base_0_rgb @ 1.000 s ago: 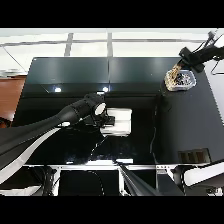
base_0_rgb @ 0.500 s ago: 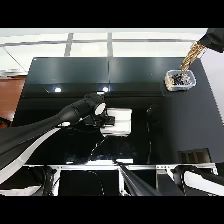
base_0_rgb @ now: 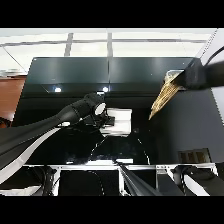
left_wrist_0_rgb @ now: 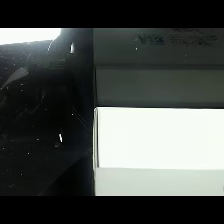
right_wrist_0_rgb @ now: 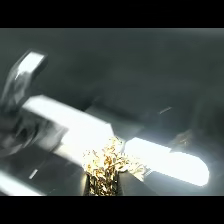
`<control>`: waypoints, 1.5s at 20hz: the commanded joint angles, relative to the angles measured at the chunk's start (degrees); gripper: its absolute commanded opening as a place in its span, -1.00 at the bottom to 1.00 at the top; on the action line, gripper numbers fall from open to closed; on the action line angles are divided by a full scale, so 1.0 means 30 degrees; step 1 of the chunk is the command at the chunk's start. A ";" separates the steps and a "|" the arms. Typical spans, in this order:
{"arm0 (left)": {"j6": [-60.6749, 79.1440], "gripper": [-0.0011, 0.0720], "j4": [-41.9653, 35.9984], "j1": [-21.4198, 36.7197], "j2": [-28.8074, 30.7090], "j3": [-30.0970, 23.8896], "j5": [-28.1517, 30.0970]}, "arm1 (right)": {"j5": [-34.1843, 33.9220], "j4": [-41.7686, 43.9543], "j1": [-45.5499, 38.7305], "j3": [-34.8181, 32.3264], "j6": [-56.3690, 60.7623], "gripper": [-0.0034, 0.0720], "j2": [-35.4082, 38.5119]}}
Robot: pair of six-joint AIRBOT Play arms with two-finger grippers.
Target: Fold the box and place the chain.
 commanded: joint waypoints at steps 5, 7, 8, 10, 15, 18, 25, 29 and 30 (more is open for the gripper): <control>-0.0007 -0.90 -0.0095 -0.0007 -0.0007 0.0007 0.0022 | -0.5952 0.3468 0.5253 -0.5260 0.0306 -0.88 0.0619; -0.0007 -0.90 -0.0146 -0.0007 -0.0007 0.0007 0.0022 | -0.7257 0.3446 0.6003 -0.5748 0.0539 -0.88 0.0372; -0.0007 -0.90 -0.0146 -0.0007 -0.0007 0.0007 0.0022 | -0.7635 0.3315 0.6266 -0.6025 0.0576 -0.88 0.0131; -0.0007 -0.90 -0.0146 -0.0007 -0.0007 0.0007 0.0022 | -0.8174 0.3308 0.6739 -0.6688 0.0568 -0.88 -0.0532; -0.0007 -0.90 -0.0146 -0.0007 -0.0007 0.0007 0.0029 | -1.0069 0.2171 0.7482 -0.8306 0.0576 -0.88 -0.2608; -0.0007 -0.90 -0.0146 -0.0007 -0.0007 0.0007 0.0036 | -1.0120 0.1887 0.7482 -0.8517 0.0568 -0.87 -0.3388; -0.0007 -0.90 -0.0138 -0.0007 0.0000 0.0015 0.0015 | -0.6834 0.1712 0.5552 -0.7723 -0.0058 -0.07 -0.2936; -0.1384 -0.91 -0.0066 -0.0015 0.0015 0.0401 -0.0182 | -0.5056 0.0007 0.1814 -0.7643 -0.0386 -0.08 -0.0328; -0.1734 -0.91 0.0007 -0.0066 0.0015 0.0525 -0.0189 | -0.4801 -0.0437 0.1275 -0.7643 -0.0386 -0.09 0.0029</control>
